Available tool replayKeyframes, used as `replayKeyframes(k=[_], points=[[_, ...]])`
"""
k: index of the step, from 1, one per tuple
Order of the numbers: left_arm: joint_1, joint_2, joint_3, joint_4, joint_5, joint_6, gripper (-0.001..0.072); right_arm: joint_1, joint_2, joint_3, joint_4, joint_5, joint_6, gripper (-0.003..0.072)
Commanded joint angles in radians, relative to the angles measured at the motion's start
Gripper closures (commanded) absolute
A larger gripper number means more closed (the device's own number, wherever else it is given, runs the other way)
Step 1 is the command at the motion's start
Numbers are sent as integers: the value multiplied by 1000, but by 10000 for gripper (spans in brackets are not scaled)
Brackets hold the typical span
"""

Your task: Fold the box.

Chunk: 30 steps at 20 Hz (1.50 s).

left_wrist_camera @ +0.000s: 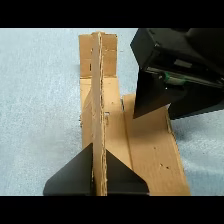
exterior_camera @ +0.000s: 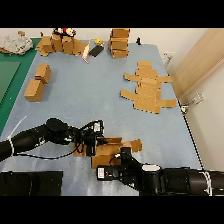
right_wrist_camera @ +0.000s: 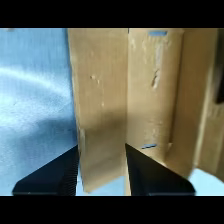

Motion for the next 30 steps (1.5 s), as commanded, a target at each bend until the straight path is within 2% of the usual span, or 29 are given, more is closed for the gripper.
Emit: replayKeyframes(k=[1,12,13,14,19,24,27,30], points=[[0,0,1,0,0,0,699,1,7,16,-40,-25,29,251],[0,0,1,0,0,0,698,0,40,26,-39,-21,158,232],[0,0,1,0,0,1,698,0,40,26,-39,-16,160,201],[0,0,1,0,0,0,698,-9,40,26,-41,-18,177,-26],[0,0,1,0,0,0,699,-69,78,23,-31,9,174,-26],[0,0,1,0,0,0,699,-70,229,-64,-40,85,176,-26],[0,0,1,0,0,0,698,-86,314,-99,-37,80,199,-26],[0,0,1,0,0,0,699,-149,337,-109,-35,85,204,-25]])
